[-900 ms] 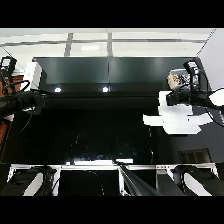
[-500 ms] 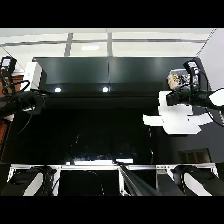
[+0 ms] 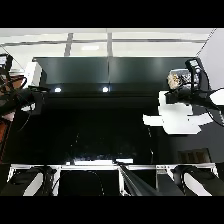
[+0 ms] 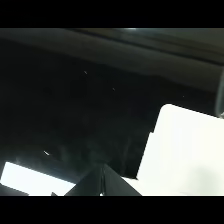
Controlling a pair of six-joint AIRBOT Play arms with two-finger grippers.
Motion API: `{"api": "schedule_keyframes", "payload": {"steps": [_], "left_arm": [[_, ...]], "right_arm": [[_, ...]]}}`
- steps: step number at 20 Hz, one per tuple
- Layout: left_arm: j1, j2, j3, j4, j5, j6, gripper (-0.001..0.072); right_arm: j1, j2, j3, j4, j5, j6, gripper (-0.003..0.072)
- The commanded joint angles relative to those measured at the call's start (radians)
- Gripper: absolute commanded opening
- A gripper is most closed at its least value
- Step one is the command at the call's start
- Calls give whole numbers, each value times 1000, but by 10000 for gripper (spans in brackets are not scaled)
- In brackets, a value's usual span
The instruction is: Fold the box and place the chain.
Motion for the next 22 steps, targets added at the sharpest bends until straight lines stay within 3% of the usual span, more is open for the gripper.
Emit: {"api": "schedule_keyframes", "payload": {"steps": [1,2,5,7,9,12,15,18,22], "left_arm": [[-2,-31,0,-6,48,-7,338],[-5,-50,-1,-8,33,-12,704],[-3,-91,-1,-8,-29,-11,711],[-3,-103,-1,-8,-34,-11,711],[-3,-105,-1,-8,-34,-11,711],[-3,-105,-1,-7,-31,-11,711],[-3,-105,-1,-7,-31,-11,711],[-3,-105,-1,-7,-31,-11,710],[-3,-105,-1,-7,-30,-11,710]], "right_arm": [[1,-4,0,38,-46,58,717],[1,-6,0,34,-42,84,718],[-42,-6,24,-134,-19,282,715],[-163,-7,68,-361,-9,451,714],[-352,-21,100,-449,-2,498,714],[-650,-74,128,-350,95,485,714],[-827,-172,198,-219,282,242,714],[-881,-307,257,-76,535,-61,714],[-824,-431,262,-95,571,-133,713]]}}
